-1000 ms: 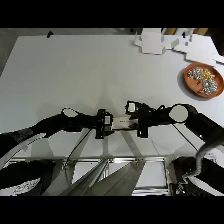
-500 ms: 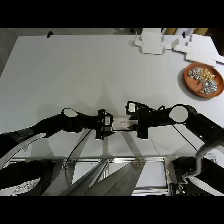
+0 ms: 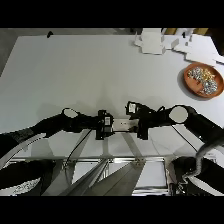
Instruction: Fold the box and place the chain.
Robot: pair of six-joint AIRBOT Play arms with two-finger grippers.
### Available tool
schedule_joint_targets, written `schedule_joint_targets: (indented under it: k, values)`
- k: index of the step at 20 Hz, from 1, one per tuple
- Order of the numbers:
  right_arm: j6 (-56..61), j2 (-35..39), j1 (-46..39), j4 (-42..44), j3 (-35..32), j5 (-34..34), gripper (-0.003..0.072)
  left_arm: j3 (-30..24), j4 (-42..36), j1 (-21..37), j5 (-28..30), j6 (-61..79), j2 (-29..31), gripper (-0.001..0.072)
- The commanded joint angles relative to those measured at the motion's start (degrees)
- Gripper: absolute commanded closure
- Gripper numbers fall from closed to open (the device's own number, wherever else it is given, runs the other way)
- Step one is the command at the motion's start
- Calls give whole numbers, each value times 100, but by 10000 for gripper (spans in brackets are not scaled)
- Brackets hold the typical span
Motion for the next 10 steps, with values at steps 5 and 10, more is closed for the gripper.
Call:
schedule_joint_targets:
  k: [5, 10]
  values:
    - [-9, 284, 4, 144, 0, 136, 213, -2, -17, 2, 26, -9, 2, 698]
    - [-120, 284, 4, 142, 0, 308, 401, -2, -17, 2, 26, -7, 2, 698]
